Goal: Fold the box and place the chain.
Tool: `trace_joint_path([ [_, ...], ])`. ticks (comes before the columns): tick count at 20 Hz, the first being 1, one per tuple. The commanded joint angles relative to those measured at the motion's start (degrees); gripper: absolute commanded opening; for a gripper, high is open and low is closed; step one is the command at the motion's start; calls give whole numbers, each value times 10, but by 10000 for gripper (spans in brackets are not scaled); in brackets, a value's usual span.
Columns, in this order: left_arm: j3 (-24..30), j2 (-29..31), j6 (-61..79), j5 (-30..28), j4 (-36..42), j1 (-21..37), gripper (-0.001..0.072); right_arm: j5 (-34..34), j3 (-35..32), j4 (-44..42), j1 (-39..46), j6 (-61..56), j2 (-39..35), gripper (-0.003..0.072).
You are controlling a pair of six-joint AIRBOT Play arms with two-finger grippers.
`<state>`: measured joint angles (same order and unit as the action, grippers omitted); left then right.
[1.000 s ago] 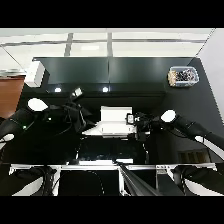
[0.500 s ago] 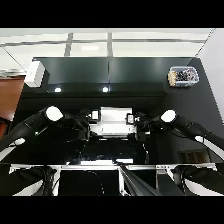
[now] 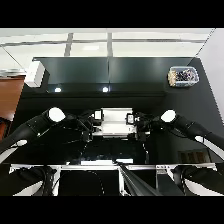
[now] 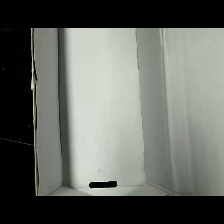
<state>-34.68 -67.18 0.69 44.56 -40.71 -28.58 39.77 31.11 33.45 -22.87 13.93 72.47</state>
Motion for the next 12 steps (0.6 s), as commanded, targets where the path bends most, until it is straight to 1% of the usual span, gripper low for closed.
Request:
trace_joint_path([
  [1, 0, -8, 0, -1, 48, -5, 219, 0, 0, 0, 0, 0, 0, 178],
  [3, 0, -27, 5, -19, 96, -12, 218, 0, 0, 0, 0, 0, 0, 178],
  [5, 0, -46, 13, -37, 108, -22, 219, 0, 0, 0, 0, 0, 0, 179],
  [6, 0, -50, 13, -36, 108, -24, 217, 0, 0, 0, 0, 0, 0, 178],
  [7, 0, -50, 13, -36, 107, -24, 183, 0, 0, 0, 0, 0, 0, 178],
  [8, 0, -49, 13, -37, 107, -24, 91, 0, 0, 0, 0, 0, 0, 179],
  [10, 0, -50, 9, -34, 108, -24, 86, 0, 0, 0, 0, 0, 0, 179],
  [11, 0, -50, 3, -34, 108, -25, 134, 0, 0, 0, 0, 0, 0, 179],
  [12, 0, -50, 3, -35, 108, -26, 318, 0, 0, 0, 0, 0, 0, 179],
])
